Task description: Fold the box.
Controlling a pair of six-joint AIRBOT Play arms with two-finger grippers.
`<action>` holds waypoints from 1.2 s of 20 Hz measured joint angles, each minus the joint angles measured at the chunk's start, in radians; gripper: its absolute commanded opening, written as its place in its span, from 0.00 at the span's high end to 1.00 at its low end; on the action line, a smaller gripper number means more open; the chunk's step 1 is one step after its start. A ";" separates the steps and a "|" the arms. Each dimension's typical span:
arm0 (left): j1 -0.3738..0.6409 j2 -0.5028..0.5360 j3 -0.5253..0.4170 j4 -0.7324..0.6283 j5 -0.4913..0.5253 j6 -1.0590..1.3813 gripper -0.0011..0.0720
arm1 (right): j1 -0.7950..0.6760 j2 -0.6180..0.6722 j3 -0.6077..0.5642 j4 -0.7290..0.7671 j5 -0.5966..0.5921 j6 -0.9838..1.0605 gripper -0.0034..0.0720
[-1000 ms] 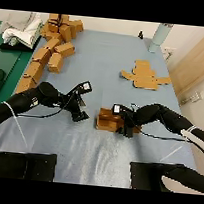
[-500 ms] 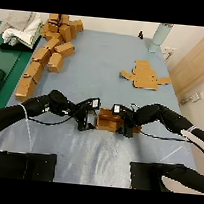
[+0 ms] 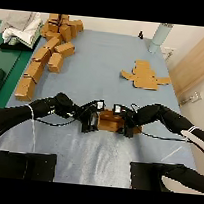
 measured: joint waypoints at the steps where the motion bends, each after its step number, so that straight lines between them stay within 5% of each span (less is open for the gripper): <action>1: 0.000 0.000 0.001 0.017 0.000 -0.020 0.02 | 0.002 0.000 0.000 0.000 0.000 0.000 0.28; 11: 0.031 0.016 0.015 0.102 -0.012 -0.080 0.02 | 0.000 0.000 0.000 -0.003 0.000 0.001 0.28; 24: -0.050 -0.035 0.079 0.203 -0.023 -0.079 0.02 | 0.000 0.000 0.000 -0.004 -0.003 0.000 0.28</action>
